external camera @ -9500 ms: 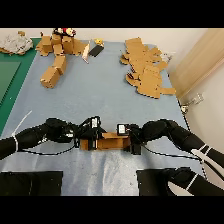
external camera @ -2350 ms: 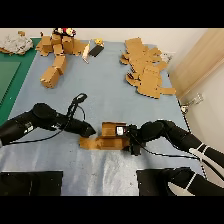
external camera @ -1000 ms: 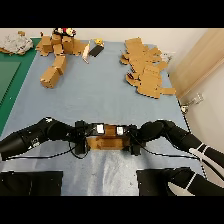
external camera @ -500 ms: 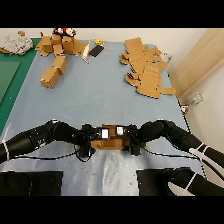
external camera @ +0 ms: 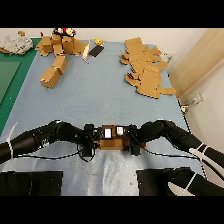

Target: Fold the box.

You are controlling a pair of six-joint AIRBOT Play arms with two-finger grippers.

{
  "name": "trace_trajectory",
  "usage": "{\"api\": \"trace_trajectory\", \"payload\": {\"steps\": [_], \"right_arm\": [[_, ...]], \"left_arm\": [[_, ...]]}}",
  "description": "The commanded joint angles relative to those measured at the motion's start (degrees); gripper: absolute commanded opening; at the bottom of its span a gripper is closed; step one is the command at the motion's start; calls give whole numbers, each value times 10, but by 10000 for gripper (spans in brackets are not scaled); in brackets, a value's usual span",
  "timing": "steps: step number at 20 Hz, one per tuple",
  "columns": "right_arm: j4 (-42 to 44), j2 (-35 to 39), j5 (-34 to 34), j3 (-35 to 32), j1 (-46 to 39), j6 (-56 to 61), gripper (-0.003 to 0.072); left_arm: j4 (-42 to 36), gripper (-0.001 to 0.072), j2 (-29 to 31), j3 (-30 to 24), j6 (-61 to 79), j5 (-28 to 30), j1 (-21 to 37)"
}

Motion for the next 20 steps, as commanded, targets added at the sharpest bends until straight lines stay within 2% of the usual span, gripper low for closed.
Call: {"api": "trace_trajectory", "payload": {"steps": [1,6,7,8,17,18,19,20], "right_arm": [[0,0,0,0,0,0,501],[0,0,0,0,0,0,501],[0,0,0,0,0,0,501],[0,0,0,0,0,0,501],[0,0,0,0,0,0,501],[0,0,0,0,0,0,502],[0,0,0,0,0,0,501],[0,0,0,0,0,0,501]], "left_arm": [[-2,223,-2,3,0,8,-2],[-20,211,-10,2,0,25,-13],[-20,51,-11,3,1,33,-16],[-19,14,-12,3,3,41,-20],[-33,16,-13,2,2,62,-31],[-35,37,-13,2,2,61,-31],[-37,287,-13,2,2,60,-31],[-43,482,-13,2,2,60,-31]]}}
